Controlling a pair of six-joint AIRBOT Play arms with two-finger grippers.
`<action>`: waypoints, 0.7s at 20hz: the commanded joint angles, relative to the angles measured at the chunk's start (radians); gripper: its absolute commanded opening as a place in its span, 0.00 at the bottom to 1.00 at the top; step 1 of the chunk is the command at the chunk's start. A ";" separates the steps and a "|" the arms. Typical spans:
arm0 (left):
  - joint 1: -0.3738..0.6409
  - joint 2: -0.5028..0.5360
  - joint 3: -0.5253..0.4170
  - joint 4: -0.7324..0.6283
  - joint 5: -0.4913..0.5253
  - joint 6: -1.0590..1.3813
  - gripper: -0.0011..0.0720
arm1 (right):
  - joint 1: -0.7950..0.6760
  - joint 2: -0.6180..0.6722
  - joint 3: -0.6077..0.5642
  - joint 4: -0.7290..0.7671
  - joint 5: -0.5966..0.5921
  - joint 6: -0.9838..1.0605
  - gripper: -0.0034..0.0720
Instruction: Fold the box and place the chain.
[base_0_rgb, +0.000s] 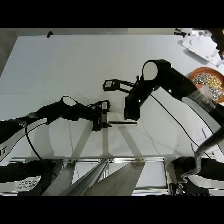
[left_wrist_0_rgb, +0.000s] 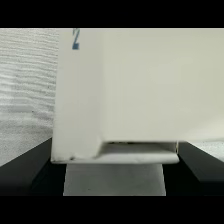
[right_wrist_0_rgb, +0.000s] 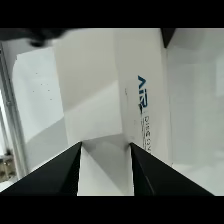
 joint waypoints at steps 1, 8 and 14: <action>0.000 0.000 0.000 0.000 0.000 0.000 0.46 | 0.043 0.047 -0.075 -0.058 -0.111 -0.048 0.65; 0.000 0.000 0.000 0.000 0.000 0.000 0.46 | 0.065 0.052 -0.086 -0.153 -0.234 0.032 0.65; 0.000 0.000 0.000 0.000 0.000 0.000 0.46 | 0.085 0.057 -0.127 -0.155 -0.230 0.035 0.49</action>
